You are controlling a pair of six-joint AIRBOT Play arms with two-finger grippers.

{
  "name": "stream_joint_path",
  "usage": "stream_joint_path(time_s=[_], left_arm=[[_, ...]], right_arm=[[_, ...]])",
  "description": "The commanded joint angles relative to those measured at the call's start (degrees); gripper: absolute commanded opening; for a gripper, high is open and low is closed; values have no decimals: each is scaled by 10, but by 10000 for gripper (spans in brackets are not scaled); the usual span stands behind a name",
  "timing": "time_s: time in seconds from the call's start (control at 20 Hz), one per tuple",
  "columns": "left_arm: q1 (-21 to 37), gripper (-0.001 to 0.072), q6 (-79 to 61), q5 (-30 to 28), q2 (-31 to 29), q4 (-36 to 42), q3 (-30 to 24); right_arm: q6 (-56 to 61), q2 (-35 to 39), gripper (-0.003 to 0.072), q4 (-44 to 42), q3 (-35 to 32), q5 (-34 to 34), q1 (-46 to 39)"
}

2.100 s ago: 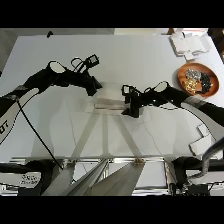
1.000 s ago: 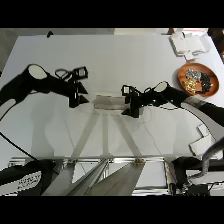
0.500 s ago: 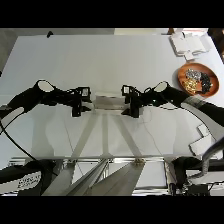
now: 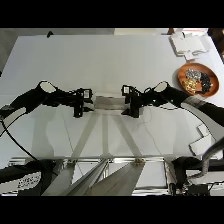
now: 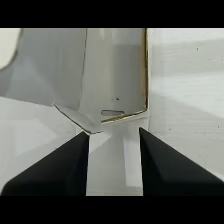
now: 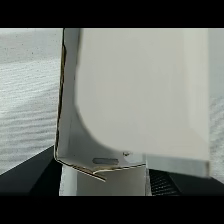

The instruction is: Fold the box and place the chain.

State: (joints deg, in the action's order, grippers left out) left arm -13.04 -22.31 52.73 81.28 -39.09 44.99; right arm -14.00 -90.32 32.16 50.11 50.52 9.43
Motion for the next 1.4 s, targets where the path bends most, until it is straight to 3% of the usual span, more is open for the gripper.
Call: stream_joint_path(time_s=[0.0, 0.7, 0.75, 0.8, 0.85, 1.0, 1.15, 1.35], left_arm=[[0, 285, -14, -5, 0, 14, 0], [0, 266, -39, -7, 9, 59, 0], [0, 191, -39, -7, 9, 59, 0], [0, 56, -39, -7, 9, 59, 0], [0, 12, -39, -6, 9, 59, 0], [0, 20, -39, -3, 9, 65, 0], [0, 116, -39, 8, 10, 80, 0], [0, 117, -39, 13, 13, 103, 0]], right_arm=[[0, 0, 404, 0, 0, 0, 0], [0, 0, 404, 0, 0, 0, 0], [0, 0, 404, 0, 0, 0, 0], [0, 0, 404, 0, 0, 0, 0], [0, 0, 404, 0, 0, 0, 0], [0, 0, 404, 0, 0, 0, 0], [0, 0, 404, 0, 0, 0, 0], [0, 0, 404, 0, 0, 0, 0]])
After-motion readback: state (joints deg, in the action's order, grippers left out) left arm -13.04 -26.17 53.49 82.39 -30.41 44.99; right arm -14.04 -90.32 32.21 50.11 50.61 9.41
